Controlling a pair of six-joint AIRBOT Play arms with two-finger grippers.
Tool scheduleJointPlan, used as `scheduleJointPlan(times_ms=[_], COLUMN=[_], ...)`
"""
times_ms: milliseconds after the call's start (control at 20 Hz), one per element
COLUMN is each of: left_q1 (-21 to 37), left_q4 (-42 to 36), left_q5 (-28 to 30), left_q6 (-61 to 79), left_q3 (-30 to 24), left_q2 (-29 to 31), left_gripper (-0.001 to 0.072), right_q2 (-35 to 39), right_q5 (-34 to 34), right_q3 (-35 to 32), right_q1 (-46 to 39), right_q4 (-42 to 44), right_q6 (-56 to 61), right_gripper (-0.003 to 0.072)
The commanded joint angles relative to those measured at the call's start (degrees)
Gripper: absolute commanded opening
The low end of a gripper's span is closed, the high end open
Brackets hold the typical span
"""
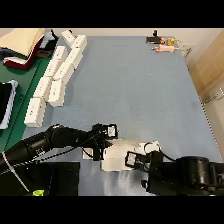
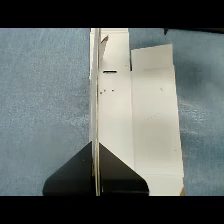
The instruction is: Fold the box.
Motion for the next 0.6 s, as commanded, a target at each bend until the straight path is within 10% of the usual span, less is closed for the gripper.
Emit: scheduleJointPlan(times_ms=[0, 550], left_q1=[0.1, 0.1], left_q4=[0.0, 0.0], left_q5=[0.0, 0.1], left_q6=[0.0, 0.0], left_q3=[0.0, 0.0], left_q2=[0.0, 0.0], left_gripper=[0.0015, 0.0015], right_q2=[-3.5, -8.3], right_q5=[7.5, 15.5], right_q3=[-4.5, -4.5], right_q1=[4.7, 4.7], right_q4=[-5.4, -26.7], right_q6=[-1.6, 14.0], right_gripper=[0.0716, 0.0709])
